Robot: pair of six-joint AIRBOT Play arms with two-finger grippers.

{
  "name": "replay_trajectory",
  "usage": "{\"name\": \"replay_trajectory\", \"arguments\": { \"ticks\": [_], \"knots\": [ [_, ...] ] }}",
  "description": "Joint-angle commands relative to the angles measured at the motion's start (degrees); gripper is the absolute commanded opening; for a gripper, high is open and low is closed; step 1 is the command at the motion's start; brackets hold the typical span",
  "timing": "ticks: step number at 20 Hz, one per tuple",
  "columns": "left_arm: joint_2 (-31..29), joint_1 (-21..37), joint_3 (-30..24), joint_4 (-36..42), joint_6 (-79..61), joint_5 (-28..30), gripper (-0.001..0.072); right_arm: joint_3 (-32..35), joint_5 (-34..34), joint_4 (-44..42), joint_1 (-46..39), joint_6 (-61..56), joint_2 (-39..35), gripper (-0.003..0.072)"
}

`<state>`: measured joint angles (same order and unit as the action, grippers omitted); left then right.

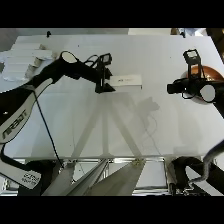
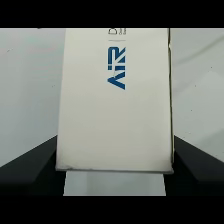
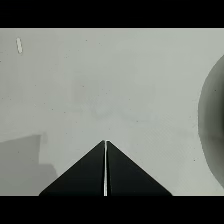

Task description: Fold the box and place the chain.

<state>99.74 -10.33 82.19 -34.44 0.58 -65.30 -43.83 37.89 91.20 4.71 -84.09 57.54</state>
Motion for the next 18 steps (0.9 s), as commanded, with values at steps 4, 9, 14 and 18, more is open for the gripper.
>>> {"name": "replay_trajectory", "arguments": {
  "ticks": [4,9,14,18],
  "knots": [
    [-14.0,0.1,0.0,-17.6,23.2,-1.0,0.0395,-0.1,0.0,0.0,0.0,0.0,0.0,0.0011],
    [-20.4,3.3,0.0,-25.7,28.5,0.5,0.0395,0.0,0.0,0.0,0.0,0.0,0.0,0.0011],
    [-21.5,12.6,0.0,-28.3,37.3,3.5,0.0395,-0.1,0.0,0.0,0.0,0.0,0.0,0.0011],
    [-21.4,20.1,0.0,-28.3,42.6,8.0,0.0395,0.0,0.0,0.0,0.0,0.0,0.0,0.0011]
  ]
}}
